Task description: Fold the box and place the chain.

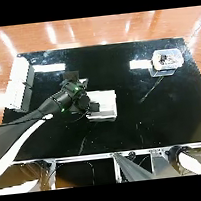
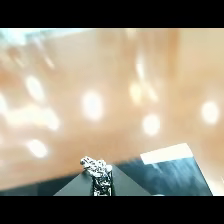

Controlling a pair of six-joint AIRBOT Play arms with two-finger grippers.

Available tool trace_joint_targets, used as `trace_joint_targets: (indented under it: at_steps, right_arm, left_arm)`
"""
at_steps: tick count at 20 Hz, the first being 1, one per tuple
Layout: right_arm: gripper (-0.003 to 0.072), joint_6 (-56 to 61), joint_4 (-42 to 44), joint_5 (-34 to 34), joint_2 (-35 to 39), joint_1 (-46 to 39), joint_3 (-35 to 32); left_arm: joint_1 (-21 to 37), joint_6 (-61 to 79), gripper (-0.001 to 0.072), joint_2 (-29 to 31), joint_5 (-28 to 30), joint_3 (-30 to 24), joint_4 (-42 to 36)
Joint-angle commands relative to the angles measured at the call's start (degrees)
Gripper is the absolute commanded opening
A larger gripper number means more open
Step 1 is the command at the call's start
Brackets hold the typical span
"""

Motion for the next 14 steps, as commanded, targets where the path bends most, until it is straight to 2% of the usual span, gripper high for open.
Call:
trace_joint_targets:
  at_steps: [1,6,10,14]
  right_arm:
    - [0.0020,-0.94,0.00,0.33,9.07,6.16,0.02]
    - [0.0021,-1.84,0.26,2.21,15.74,19.56,0.02]
    - [0.0022,-3.02,1.09,2.49,16.26,32.44,0.02]
    - [0.0021,-2.75,2.38,3.74,15.89,40.76,-0.02]
  left_arm:
    - [-0.02,0.00,0.0023,-0.04,0.13,-0.02,-0.02]
    - [-0.04,0.00,0.0023,-0.04,0.46,0.00,-0.13]
    - [-0.04,0.00,0.0023,-0.04,0.63,-0.02,-0.22]
    - [-0.04,0.00,0.0023,-0.04,0.59,0.00,-0.22]
